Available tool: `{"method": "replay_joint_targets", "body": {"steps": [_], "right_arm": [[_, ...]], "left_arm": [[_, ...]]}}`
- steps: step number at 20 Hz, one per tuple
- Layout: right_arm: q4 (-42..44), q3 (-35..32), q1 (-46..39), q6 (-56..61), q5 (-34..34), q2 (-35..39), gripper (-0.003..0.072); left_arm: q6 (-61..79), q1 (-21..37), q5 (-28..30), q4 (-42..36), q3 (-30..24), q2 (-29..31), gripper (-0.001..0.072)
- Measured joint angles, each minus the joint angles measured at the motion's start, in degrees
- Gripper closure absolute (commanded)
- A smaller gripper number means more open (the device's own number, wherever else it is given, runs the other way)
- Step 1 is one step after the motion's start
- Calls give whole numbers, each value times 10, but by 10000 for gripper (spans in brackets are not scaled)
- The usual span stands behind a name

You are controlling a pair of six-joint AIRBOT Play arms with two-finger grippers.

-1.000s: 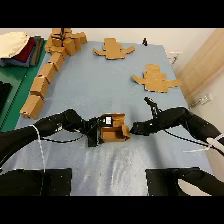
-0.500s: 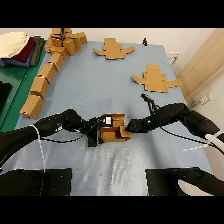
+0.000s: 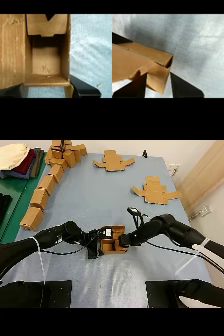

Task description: Fold the box.

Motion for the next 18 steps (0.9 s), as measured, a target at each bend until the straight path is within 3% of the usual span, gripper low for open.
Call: {"method": "replay_joint_targets", "body": {"steps": [5,10,13,17,18], "right_arm": [[-137,64,78,186,-60,-52,249],[-192,110,117,293,-100,-113,278],[-206,125,123,323,-114,-138,346],[-222,132,127,340,-126,-151,591],[-224,133,127,342,-129,-152,609]], "left_arm": [[0,0,0,0,0,0,353],[0,0,0,0,0,0,353],[0,0,0,0,0,0,353],[0,0,0,0,0,0,353],[0,0,0,0,0,0,353]]}}
